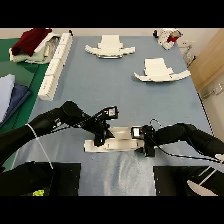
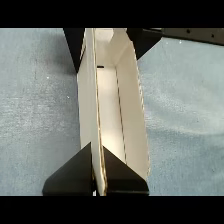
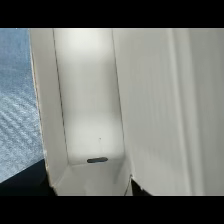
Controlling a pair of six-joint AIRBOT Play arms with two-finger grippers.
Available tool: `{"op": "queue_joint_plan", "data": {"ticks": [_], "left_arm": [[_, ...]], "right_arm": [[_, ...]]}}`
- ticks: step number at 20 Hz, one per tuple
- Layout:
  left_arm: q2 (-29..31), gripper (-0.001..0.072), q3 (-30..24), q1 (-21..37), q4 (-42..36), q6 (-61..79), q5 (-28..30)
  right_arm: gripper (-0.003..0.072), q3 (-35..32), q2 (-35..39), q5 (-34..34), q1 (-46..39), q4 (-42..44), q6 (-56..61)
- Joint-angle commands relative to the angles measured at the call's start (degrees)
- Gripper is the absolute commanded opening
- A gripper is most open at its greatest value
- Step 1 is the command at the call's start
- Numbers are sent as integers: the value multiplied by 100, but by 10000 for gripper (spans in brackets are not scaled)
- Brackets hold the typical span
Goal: Fold the box.
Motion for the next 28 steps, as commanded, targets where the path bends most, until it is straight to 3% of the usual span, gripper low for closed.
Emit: {"op": "queue_joint_plan", "data": {"ticks": [1, 2, 6, 10, 11, 12, 15, 16, 17, 18, 21, 24, 28], "left_arm": [[0, 105, 4, 4, -9, 0, 7], [0, 306, 4, 4, -9, -7, 11], [52, 330, 4, 13, 254, -459, -4], [577, 333, 35, 94, 1676, -2074, -385], [758, 392, 35, 177, 1910, -2450, -546], [946, 531, 35, 275, 2055, -2824, -695], [1502, 548, 33, 660, 2389, -3971, -1123], [1633, 449, 33, 765, 2387, -4319, -1274], [1711, 179, 33, 798, 2382, -4540, -1456], [1735, 17, 31, 778, 2310, -4647, -1698], [1635, 16, -105, 501, 1233, -5261, -1934], [1314, 15, -146, 157, -59, -5340, -1252], [553, 15, 142, 505, -579, -5320, -970]], "right_arm": [[509, 4, 4, 2, -4, 0, 0], [509, 4, 4, 2, -2, 0, 2], [509, 4, 4, 2, -4, 2, 2], [509, 4, 4, 2, -4, 0, 0], [509, 4, 4, 2, -4, 0, 2], [509, 4, 4, 2, -2, 0, 2], [509, 4, 4, 2, -2, 0, 0], [509, 4, 4, 2, -4, 0, 0], [509, 4, 4, 2, -4, 0, 0], [509, 4, 4, 2, -4, 0, 2], [509, 4, 4, 2, -4, 0, 0], [509, 4, 4, 2, -2, 0, 2], [509, 4, 2, 0, -4, 0, 2]]}}
